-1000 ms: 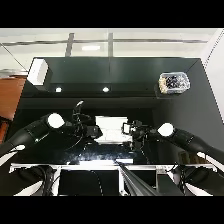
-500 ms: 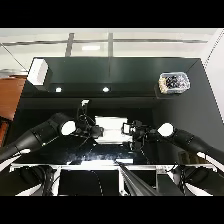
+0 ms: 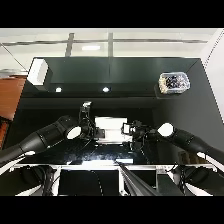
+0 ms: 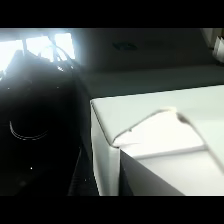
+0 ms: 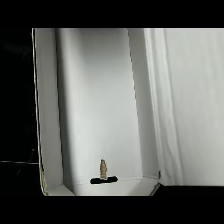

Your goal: Fold the box and place the chain.

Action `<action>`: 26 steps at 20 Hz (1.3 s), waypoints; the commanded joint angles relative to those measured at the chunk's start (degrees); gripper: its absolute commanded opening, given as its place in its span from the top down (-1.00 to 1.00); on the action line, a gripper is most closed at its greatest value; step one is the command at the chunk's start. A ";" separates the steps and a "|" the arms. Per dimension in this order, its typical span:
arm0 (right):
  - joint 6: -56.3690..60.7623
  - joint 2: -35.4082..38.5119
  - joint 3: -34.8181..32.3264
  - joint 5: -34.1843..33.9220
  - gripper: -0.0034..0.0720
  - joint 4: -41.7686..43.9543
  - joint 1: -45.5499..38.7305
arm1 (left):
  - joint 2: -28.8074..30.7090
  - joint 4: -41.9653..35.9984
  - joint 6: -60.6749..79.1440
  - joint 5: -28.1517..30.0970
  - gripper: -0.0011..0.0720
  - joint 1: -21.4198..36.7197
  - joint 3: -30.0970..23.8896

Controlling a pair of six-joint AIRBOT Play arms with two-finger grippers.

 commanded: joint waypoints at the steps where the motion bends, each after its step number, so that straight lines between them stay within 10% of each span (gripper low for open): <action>1: -0.04 -0.02 0.04 0.04 -0.49 -0.04 0.02 | -1.46 2.36 -2.38 -0.63 0.24 -0.37 1.90; 26: -0.04 -0.02 0.04 0.04 -0.49 -0.04 0.04 | -8.39 2.32 -2.86 -4.79 0.47 -2.23 7.30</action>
